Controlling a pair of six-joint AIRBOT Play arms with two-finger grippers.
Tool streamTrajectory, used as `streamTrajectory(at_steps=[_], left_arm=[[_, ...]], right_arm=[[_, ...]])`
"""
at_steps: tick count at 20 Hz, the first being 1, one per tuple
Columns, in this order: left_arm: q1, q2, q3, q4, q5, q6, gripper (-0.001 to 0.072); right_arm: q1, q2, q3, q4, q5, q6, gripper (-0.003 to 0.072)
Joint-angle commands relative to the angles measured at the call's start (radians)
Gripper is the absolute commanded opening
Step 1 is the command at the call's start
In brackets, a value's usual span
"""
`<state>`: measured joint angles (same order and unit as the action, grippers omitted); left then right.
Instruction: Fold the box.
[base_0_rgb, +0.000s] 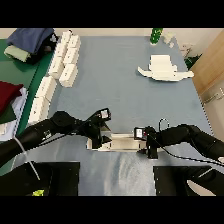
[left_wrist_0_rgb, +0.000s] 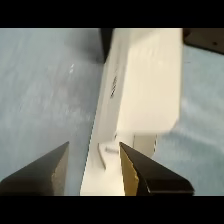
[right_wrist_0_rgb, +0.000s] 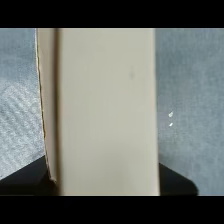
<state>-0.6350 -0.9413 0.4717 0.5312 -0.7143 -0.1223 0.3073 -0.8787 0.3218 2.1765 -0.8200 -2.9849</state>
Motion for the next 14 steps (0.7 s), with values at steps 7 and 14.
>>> streamTrajectory(at_steps=[7,14], left_arm=[[-0.032,0.261,0.001,0.143,-0.331,-0.912,0.0013],[-0.248,-0.055,0.092,-0.143,0.054,-0.994,0.0013]], right_arm=[[0.0,0.001,-0.001,0.0,0.0,0.0,0.0542],[0.0,0.001,-0.001,0.0,0.0,0.0,0.0542]])
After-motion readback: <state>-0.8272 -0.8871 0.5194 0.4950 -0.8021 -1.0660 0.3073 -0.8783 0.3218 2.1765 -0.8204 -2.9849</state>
